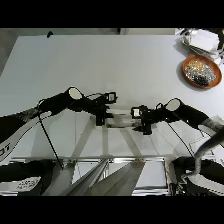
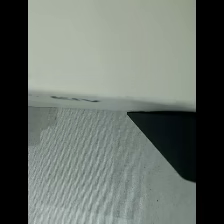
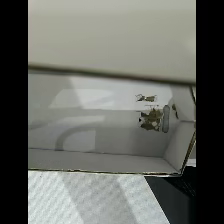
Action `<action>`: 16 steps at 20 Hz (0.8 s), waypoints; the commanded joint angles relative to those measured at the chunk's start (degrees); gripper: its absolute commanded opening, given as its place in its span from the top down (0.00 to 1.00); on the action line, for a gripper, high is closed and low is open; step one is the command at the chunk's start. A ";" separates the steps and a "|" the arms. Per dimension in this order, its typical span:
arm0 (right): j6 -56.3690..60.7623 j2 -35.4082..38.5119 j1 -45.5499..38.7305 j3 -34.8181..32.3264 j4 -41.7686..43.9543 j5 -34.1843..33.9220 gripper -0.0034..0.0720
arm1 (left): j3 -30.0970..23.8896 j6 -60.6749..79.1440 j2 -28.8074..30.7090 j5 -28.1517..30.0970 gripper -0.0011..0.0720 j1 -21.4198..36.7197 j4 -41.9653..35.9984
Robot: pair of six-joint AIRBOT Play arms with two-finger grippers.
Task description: Fold the box and place the chain.
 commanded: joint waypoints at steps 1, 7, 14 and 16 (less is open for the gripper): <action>0.02 -0.02 0.07 -0.04 0.00 0.07 0.58 | 0.00 0.31 0.04 0.48 0.91 0.02 0.02; 0.02 -0.02 0.07 -0.04 -0.02 0.07 0.58 | 0.00 0.13 2.54 0.46 0.25 0.13 2.58; 0.02 -0.02 0.07 -0.04 -0.02 0.07 0.58 | 0.00 -17.62 12.24 -1.44 0.12 0.15 24.68; 0.02 0.00 0.07 -0.04 -0.02 0.07 0.58 | 0.00 -21.22 17.09 -2.32 0.12 0.15 27.08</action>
